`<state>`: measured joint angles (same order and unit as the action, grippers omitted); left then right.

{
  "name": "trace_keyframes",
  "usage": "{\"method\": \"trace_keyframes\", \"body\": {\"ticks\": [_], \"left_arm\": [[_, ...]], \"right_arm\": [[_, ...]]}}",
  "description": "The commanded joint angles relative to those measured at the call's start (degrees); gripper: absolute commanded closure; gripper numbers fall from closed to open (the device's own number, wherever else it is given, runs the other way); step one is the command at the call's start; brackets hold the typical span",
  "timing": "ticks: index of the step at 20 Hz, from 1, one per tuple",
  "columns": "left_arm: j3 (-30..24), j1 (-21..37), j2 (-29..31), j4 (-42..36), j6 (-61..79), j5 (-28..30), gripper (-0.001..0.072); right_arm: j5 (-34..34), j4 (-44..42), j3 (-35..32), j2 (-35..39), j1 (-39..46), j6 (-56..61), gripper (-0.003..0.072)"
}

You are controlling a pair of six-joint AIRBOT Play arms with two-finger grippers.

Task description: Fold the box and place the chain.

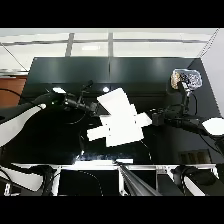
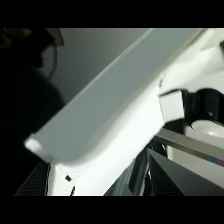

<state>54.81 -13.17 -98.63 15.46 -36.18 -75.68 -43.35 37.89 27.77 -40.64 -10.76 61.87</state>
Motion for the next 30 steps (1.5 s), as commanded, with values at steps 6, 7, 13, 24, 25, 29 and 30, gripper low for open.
{"method": "trace_keyframes", "body": {"ticks": [6,7,13,24,25,29,30], "left_arm": [[1.29,1.2,-2.43,-0.37,11.21,-10.21,0.0056],[1.7,1.25,-2.43,0.26,12.33,-10.64,0.0181],[4.96,1.2,-2.4,2.71,16.92,-10.99,0.068],[9.81,-1.88,7.23,18.51,16.72,-5.88,0.0686],[9.81,-2.19,8.11,16.81,18.27,-5.03,0.0686],[9.84,-2.93,8.48,14.91,21.24,-4.39,0.0683],[9.84,-3.21,8.48,15.21,21.24,-4.44,0.0683]], "right_arm": [[-0.07,-0.2,0.0,0.07,-0.04,0.04,0.067],[-0.07,-0.2,0.0,0.07,-0.04,0.04,0.067],[-0.35,0.48,0.02,0.07,0.7,0.42,0.0333],[-2.43,18.12,10.54,0.13,15.52,-1.7,0.0092],[-0.74,18.03,10.54,0.11,15.52,-1.7,0.0092],[2.75,18.03,10.54,0.11,15.52,-1.7,0.0092],[3.32,18.16,10.54,0.11,15.52,-1.73,0.0092]]}}
